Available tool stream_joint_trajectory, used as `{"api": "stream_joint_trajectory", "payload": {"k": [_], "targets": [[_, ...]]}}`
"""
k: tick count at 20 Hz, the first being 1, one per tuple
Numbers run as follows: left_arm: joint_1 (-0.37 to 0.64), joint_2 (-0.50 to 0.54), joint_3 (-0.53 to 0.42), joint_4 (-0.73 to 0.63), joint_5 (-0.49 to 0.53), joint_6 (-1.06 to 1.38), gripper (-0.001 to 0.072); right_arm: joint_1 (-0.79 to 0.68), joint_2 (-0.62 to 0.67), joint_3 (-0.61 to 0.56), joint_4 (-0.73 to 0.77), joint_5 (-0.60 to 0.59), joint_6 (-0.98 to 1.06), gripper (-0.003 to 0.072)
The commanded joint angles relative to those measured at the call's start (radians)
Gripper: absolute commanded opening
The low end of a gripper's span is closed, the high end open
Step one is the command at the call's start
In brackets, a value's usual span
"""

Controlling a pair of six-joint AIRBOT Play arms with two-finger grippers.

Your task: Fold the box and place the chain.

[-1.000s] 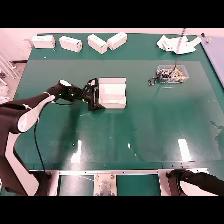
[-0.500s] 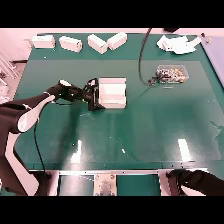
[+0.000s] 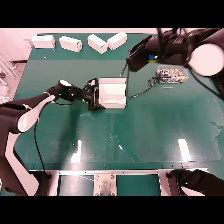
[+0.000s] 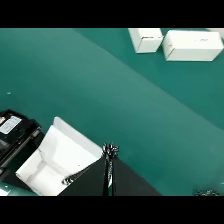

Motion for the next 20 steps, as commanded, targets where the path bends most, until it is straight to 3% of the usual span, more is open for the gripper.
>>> {"api": "stream_joint_trajectory", "payload": {"k": [1,9,14,15,17,20], "targets": [[0.0,0.0,0.001,0.0,0.0,0.0,0.0634,0.002,0.001,-0.108,0.071,-0.113,0.023,0.001],[0.0,0.0,0.001,0.0,0.0,0.0,0.0634,0.0,-0.048,-0.345,0.175,-0.393,0.052,0.001],[0.0,0.0,0.001,0.0,0.0,0.0,0.0635,0.0,-0.18,-0.36,0.227,-0.413,0.098,0.0012],[0.0,0.0,0.001,0.0,0.0,0.0,0.0635,0.0,-0.211,-0.359,0.238,-0.424,0.101,0.0052],[0.0,0.0,0.001,0.0,0.0,0.0,0.0634,0.0,-0.251,-0.359,0.238,-0.428,0.101,0.0495],[0.0,0.0,0.001,0.0,0.0,0.0,0.0635,-0.009,-0.242,-0.359,0.206,-0.418,0.101,0.0527]]}}
